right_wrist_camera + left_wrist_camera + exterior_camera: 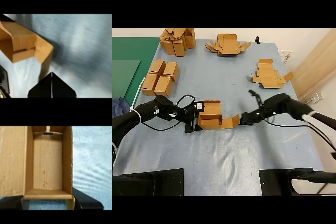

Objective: Fold the box.

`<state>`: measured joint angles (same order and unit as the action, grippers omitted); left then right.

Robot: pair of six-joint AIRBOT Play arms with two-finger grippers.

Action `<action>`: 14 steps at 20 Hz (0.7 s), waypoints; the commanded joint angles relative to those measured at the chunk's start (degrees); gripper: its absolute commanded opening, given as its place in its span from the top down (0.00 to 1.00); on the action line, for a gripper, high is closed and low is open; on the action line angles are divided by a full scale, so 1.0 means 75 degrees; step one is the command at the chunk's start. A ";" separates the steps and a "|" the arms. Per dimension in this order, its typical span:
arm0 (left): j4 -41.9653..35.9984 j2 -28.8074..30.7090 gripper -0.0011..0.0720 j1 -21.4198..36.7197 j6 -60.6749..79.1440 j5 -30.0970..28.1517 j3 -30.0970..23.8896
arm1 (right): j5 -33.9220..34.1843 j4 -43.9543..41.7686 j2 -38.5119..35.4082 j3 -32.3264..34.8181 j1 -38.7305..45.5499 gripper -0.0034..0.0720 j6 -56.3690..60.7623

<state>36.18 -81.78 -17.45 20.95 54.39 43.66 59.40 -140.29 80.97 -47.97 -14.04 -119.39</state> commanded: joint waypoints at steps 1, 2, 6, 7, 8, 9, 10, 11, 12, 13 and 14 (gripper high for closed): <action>-0.0003 0.0003 0.76 0.0006 0.0003 0.0000 0.0003 | -0.0015 -0.0673 0.0973 -0.0737 -0.0810 0.95 -0.0070; -0.0003 0.0003 0.76 0.0006 0.0000 0.0003 0.0003 | 0.0082 -0.0822 0.1020 -0.0935 -0.0930 0.95 -0.0061; -0.0006 0.0006 0.76 0.0006 -0.0003 0.0038 0.0003 | 0.0635 -0.1250 0.0766 -0.1373 -0.0979 0.95 -0.0052; -0.0020 0.0006 0.76 0.0006 -0.0003 0.0050 0.0003 | 0.0650 -0.1276 0.0682 -0.1373 -0.0979 0.95 0.0006; -0.0032 0.0006 0.76 0.0006 -0.0003 0.0058 0.0003 | 0.0650 -0.1309 0.0612 -0.1373 -0.0979 0.95 0.0050; -0.0032 0.0006 0.76 0.0006 0.0000 0.0055 0.0003 | 0.0653 -0.1352 0.0577 -0.1373 -0.0982 0.91 0.0058; -0.0032 0.0006 0.76 0.0006 -0.0003 0.0064 0.0003 | 0.0635 -0.1358 0.0574 -0.1373 -0.0982 0.75 0.0152; -0.0032 0.0006 0.76 0.0006 -0.0003 0.0085 0.0003 | 0.0629 -0.1323 0.0577 -0.1373 -0.0982 0.64 0.0265; -0.0032 0.0006 0.76 0.0006 -0.0003 0.0087 0.0003 | 0.0627 -0.1320 0.0577 -0.1373 -0.0982 0.64 0.0268; -0.0032 0.0006 0.76 0.0006 -0.0003 0.0085 0.0003 | 0.0612 -0.1317 0.0577 -0.1373 -0.0982 0.64 0.0268; -0.0032 0.0006 0.76 0.0006 0.0000 0.0085 0.0003 | 0.0577 -0.1297 0.0577 -0.1373 -0.0982 0.64 0.0268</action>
<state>35.99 -81.78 -17.41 20.88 54.85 43.66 63.88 -149.32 85.45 -58.06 -21.30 -118.21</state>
